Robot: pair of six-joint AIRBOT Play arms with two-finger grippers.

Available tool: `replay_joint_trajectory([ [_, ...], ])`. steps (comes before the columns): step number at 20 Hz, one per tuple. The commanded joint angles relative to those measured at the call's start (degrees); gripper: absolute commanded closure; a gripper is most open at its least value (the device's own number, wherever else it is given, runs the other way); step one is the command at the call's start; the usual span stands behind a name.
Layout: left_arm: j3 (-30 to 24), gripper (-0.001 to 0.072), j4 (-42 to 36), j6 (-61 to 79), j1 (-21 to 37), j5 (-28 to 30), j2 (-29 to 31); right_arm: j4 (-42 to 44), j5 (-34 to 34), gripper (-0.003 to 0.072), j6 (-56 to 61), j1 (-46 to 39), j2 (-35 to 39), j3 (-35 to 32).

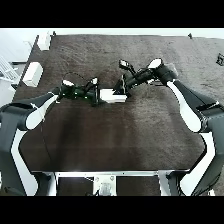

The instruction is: Fold the box and place the chain.

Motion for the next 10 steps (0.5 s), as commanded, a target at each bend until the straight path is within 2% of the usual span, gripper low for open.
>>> replay_joint_trajectory([
  [1, 0.02, 0.0248, 0.02, 0.11, 0.02, 0.00, 0.02, -0.20, -2.40, 0.0406, -0.02, 0.02, -0.26, 0.20],
  [10, 0.02, 0.0248, 0.02, 0.11, 0.02, 0.00, 0.02, -0.96, -2.36, 0.0407, 0.22, -0.35, -0.28, 3.10],
])
